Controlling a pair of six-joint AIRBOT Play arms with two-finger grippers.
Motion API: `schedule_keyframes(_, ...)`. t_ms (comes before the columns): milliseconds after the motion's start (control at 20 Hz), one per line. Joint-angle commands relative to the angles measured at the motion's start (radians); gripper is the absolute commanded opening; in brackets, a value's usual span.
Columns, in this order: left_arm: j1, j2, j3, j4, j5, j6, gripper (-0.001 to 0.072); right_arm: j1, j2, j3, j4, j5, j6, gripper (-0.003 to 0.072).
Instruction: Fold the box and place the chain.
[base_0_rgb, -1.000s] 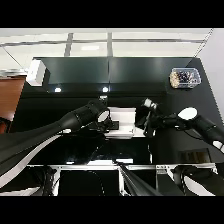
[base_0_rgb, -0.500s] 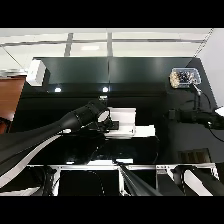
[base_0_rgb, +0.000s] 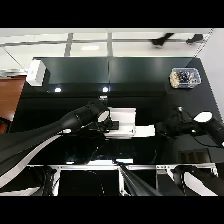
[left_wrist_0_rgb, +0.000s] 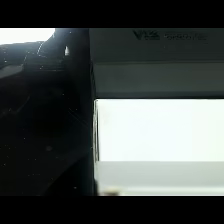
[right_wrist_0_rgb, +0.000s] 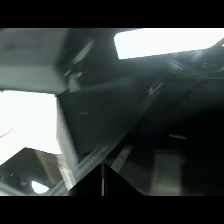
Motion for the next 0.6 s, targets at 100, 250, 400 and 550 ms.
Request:
schedule_keyframes(100, 0.000, 0.000, 0.000, 0.000, 0.000, 0.000, 0.0027, 0.146, -0.063, -0.003, 0.267, -0.038, -0.224, 0.0014)
schedule_keyframes(250, 0.000, 0.000, 0.000, 0.000, 0.000, 0.000, 0.0027, 0.142, -0.063, 0.039, 0.235, 0.022, -0.256, 0.0019)
schedule_keyframes(400, 0.000, 0.000, 0.000, 0.000, 0.000, 0.000, 0.0027, 0.143, -0.063, 0.068, 0.216, 0.034, -0.229, 0.0534)
schedule_keyframes(550, 0.000, 0.000, 0.000, 0.000, 0.000, 0.000, 0.0027, 0.143, -0.063, 0.082, 0.269, 0.066, -0.227, 0.0542)
